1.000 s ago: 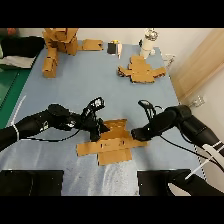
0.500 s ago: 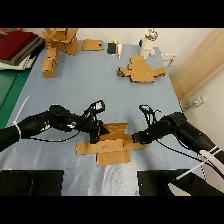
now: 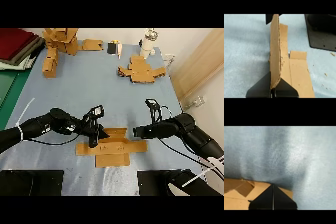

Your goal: Fold the box.

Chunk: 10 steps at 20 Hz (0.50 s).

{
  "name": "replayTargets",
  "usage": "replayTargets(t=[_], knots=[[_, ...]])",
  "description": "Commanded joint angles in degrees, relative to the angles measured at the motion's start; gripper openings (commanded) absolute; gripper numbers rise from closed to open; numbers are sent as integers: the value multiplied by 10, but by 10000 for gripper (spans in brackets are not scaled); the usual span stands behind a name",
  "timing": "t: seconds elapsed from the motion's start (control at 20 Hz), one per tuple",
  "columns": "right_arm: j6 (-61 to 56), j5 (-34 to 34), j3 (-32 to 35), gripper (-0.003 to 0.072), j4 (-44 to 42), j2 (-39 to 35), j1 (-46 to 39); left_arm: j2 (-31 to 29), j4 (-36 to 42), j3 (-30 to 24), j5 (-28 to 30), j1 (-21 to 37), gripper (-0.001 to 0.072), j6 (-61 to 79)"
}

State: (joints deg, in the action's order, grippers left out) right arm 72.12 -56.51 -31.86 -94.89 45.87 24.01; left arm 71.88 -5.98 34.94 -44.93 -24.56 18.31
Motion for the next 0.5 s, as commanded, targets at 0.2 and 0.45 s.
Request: replayTargets(t=[0.2, 0.45], knots=[[-12, 17, 0, 6, 4, -6, 1, 0, -3, -10, 11, 0, 10, 17], [-12, 16, 0, 6, 4, -6, 1, 0, -30, -10, 14, 1, 11, 12]])
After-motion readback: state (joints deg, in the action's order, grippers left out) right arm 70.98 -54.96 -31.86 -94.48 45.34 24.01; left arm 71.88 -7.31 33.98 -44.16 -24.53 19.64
